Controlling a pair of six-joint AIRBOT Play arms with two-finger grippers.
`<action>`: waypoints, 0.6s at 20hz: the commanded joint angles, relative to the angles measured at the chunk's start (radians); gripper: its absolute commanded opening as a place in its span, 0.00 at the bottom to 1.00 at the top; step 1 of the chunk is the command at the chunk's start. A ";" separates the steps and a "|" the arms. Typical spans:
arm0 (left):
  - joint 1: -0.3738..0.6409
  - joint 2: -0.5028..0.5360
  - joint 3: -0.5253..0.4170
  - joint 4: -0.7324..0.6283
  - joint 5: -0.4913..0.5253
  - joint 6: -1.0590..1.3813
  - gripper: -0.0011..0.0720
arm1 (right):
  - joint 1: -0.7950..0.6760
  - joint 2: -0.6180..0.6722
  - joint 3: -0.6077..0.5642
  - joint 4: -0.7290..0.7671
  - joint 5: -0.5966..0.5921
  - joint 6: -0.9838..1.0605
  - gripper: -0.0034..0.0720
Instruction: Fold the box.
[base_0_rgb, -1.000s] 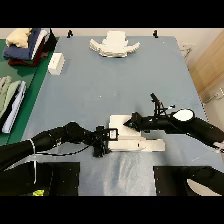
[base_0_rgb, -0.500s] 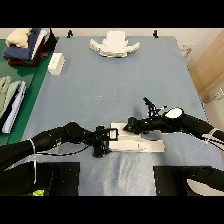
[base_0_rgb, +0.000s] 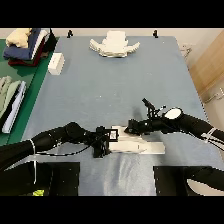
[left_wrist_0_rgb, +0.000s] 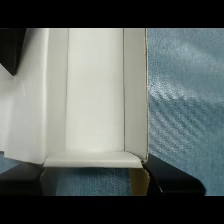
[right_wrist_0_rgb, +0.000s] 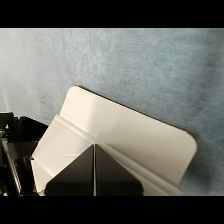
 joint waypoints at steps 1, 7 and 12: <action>0.001 0.000 0.001 0.000 0.003 0.000 0.54 | 0.000 0.006 0.010 -0.005 0.008 -0.016 0.06; 0.001 0.000 0.001 0.000 0.002 0.000 0.54 | -0.002 0.198 0.137 -0.177 0.063 -0.002 0.05; 0.001 0.000 0.001 0.000 0.002 0.000 0.54 | 0.000 0.433 0.142 -0.555 0.307 0.078 0.05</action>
